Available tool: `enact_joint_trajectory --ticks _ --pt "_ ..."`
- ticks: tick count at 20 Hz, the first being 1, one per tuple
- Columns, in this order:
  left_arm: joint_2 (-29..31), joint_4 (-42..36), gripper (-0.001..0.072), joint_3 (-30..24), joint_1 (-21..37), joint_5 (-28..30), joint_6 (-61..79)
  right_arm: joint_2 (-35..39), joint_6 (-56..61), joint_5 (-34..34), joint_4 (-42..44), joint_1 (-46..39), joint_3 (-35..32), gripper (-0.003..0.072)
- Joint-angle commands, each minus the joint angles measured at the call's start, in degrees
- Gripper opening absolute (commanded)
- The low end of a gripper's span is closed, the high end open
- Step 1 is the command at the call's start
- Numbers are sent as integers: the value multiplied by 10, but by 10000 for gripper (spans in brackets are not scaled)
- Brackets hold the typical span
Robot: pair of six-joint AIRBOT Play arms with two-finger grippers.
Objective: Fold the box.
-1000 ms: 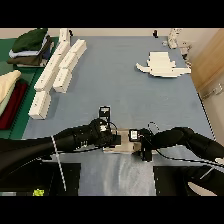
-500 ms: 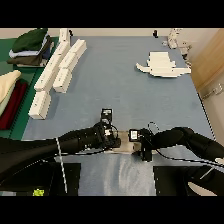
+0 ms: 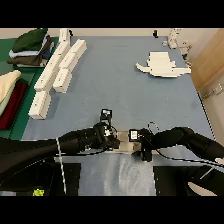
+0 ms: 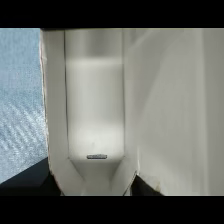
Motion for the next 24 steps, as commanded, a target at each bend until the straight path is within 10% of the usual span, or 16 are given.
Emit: enact_joint_trajectory --ticks 1,7,9,11,15,17,18,24 --pt "0 -1 482 0 0 10 -1 0 0 0 0 0 0 523" --pt "0 -1 439 0 0 21 -1 0 0 0 0 0 0 523" --pt "0 -1 83 0 0 34 3 0 0 0 0 0 0 523" --pt "0 -1 15 0 0 38 3 0 0 0 0 0 0 523" --pt "0 -1 19 0 0 38 4 0 0 0 0 0 0 523" --pt "0 -3 428 0 0 36 4 0 0 0 0 0 0 523" --pt "0 -4 482 0 0 34 4 0 0 0 0 0 0 523" --pt "0 1 483 0 1 37 5 0 0 0 0 0 0 523"
